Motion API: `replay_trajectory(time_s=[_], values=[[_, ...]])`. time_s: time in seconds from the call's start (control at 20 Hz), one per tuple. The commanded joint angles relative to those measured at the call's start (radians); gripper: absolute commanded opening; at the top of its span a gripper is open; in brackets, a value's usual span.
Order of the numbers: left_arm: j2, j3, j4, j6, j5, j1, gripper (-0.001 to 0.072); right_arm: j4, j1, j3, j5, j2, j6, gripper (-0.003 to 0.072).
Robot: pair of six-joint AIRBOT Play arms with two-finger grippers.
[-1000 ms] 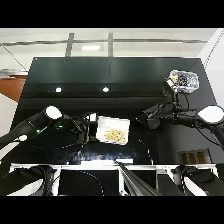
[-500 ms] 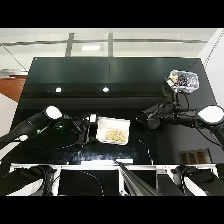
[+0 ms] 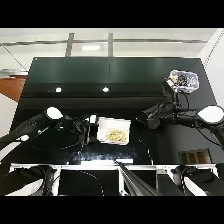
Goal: Fold the box and place the chain.
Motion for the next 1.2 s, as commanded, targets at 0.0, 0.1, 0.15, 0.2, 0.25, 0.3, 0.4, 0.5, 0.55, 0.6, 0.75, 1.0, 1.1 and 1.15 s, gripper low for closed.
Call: replay_trajectory(time_s=[0.0, 0.1, 0.15, 0.2, 0.25, 0.3, 0.4, 0.5, 0.55, 0.6, 0.75, 1.0, 1.1, 1.15], values=[[-0.013, -0.001, -0.014, 0.019, 0.005, -0.002, 0.0708, 0.000, 0.000, 0.001, 0.000, 0.001, 0.002, 0.0698], [-0.023, -0.001, -0.011, 0.032, 0.010, -0.016, 0.0708, 0.000, 0.000, 0.001, -0.001, 0.001, 0.002, 0.0698], [-0.023, -0.001, -0.004, 0.032, 0.013, -0.021, 0.0708, 0.000, 0.000, 0.001, 0.000, 0.001, 0.002, 0.0698], [-0.023, -0.001, -0.002, 0.032, 0.013, -0.023, 0.0708, 0.000, 0.000, 0.001, 0.000, 0.001, 0.002, 0.0698], [-0.023, -0.001, -0.002, 0.032, 0.013, -0.023, 0.0708, 0.000, 0.000, 0.001, 0.000, 0.001, 0.002, 0.0698], [-0.023, -0.001, -0.002, 0.032, 0.012, -0.023, 0.0707, 0.000, 0.000, 0.001, 0.000, 0.001, 0.002, 0.0698], [-0.023, -0.001, -0.002, 0.032, 0.013, -0.023, 0.0651, 0.000, 0.000, 0.001, 0.000, 0.001, 0.002, 0.0698], [-0.023, -0.001, -0.002, 0.032, 0.012, -0.023, 0.0431, 0.000, 0.000, 0.001, 0.000, 0.001, 0.002, 0.0698], [-0.023, -0.001, -0.002, 0.032, 0.013, -0.023, 0.0361, 0.000, 0.000, 0.001, 0.000, 0.001, 0.002, 0.0698], [-0.023, -0.001, -0.001, 0.032, 0.013, -0.023, 0.0350, 0.000, 0.000, 0.001, 0.000, 0.001, 0.001, 0.0699], [-0.023, -0.001, -0.002, 0.032, 0.014, -0.023, 0.0349, 0.000, -0.001, 0.023, -0.020, 0.001, 0.006, 0.0699], [-0.023, -0.001, -0.002, 0.031, 0.019, -0.023, 0.0348, -0.098, 0.014, 0.098, -0.153, -0.024, 0.169, 0.0698], [-0.023, -0.001, -0.002, 0.031, 0.019, -0.023, 0.0348, -0.106, 0.063, 0.107, -0.156, -0.069, 0.185, 0.0698], [-0.023, -0.001, -0.002, 0.031, 0.019, -0.023, 0.0349, -0.109, 0.098, 0.113, -0.159, -0.100, 0.185, 0.0698]])
